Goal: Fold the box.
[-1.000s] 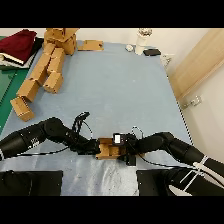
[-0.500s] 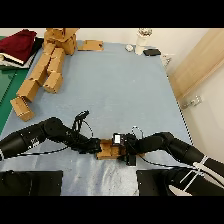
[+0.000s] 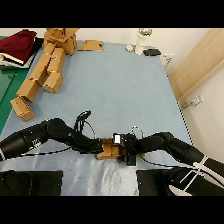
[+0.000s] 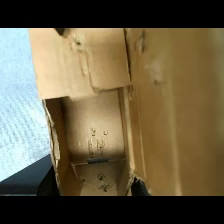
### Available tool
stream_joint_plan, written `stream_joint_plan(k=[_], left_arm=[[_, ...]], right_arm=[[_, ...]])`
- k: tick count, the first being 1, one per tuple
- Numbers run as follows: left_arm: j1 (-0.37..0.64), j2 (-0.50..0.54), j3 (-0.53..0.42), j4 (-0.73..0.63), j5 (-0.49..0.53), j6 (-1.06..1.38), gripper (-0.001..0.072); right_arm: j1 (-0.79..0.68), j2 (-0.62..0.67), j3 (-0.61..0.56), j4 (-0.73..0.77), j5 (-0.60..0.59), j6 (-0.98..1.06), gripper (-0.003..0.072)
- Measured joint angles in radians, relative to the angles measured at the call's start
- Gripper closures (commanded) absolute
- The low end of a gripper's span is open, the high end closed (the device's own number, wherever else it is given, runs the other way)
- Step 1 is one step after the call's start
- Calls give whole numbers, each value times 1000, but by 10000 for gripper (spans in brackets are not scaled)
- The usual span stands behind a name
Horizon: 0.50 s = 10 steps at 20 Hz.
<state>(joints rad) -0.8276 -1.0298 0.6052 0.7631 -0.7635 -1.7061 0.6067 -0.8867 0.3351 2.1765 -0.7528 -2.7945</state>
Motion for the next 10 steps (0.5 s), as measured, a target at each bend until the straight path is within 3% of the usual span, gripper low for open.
stream_joint_plan(k=[4, 10], left_arm=[[-80, -29, 71, 234, 2, -260, 318], [-178, -130, 150, 370, -12, -463, 318]], right_arm=[[0, 0, 0, 0, 0, 0, 181], [0, 0, 0, -1, 0, 0, 181]])
